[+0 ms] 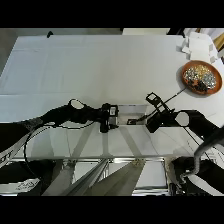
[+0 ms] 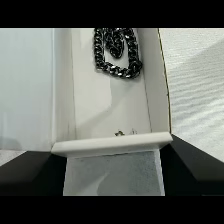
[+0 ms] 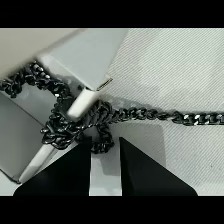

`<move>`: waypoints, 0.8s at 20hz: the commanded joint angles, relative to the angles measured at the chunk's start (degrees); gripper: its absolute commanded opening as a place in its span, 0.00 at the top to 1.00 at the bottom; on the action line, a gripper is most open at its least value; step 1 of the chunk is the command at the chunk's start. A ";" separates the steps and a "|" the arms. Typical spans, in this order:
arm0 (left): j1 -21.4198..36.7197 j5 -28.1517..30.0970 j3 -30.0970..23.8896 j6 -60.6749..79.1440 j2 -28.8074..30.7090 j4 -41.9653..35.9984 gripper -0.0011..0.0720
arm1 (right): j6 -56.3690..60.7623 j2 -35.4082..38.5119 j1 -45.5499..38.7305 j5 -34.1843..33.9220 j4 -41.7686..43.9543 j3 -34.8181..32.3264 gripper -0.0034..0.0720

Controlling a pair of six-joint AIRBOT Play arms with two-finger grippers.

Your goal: Fold the box and place the chain.

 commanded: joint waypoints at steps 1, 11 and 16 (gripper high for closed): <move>0.04 0.00 0.04 0.00 -0.04 0.02 0.89 | 0.00 -1.29 0.09 -0.57 0.28 -0.04 0.75; 0.04 0.02 0.02 0.00 -0.04 0.00 0.89 | 2.45 7.61 0.02 3.82 -0.94 -0.02 0.93; 0.04 -0.17 0.02 0.00 -0.02 0.02 0.89 | 6.47 17.64 0.02 16.63 -2.80 5.01 0.93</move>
